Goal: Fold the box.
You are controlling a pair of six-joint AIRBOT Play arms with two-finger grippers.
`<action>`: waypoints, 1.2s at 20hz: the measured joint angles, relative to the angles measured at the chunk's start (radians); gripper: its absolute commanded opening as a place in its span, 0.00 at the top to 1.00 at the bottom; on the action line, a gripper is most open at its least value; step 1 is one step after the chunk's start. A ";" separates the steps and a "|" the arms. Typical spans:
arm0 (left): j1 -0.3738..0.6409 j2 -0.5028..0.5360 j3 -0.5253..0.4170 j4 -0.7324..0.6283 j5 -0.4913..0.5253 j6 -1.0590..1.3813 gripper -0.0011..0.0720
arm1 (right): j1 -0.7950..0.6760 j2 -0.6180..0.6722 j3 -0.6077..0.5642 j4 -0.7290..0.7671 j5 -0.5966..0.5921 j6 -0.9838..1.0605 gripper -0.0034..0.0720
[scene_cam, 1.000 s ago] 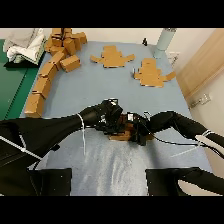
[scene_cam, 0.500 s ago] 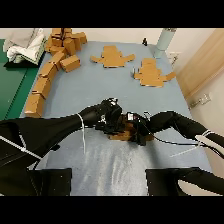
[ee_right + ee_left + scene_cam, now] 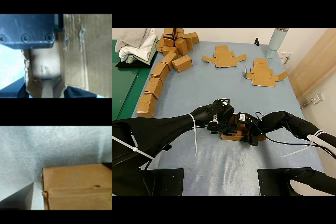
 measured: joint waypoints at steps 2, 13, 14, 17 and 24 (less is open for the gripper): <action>0.000 0.000 0.001 -0.004 -0.001 -0.006 0.94 | 0.000 0.000 0.000 0.000 0.000 0.001 0.40; 0.000 0.000 0.001 -0.008 -0.001 -0.019 0.64 | 0.000 0.000 0.000 0.000 -0.001 0.003 0.40; 0.000 0.000 0.001 -0.014 0.002 -0.018 0.25 | 0.000 0.000 0.000 0.000 0.000 -0.003 0.40; -0.001 0.000 0.001 -0.019 0.002 -0.019 0.17 | 0.000 0.000 0.000 0.000 0.000 -0.001 0.40; 0.031 0.003 0.022 -0.092 -0.035 -0.017 0.17 | 0.000 0.000 0.000 0.000 0.000 0.002 0.40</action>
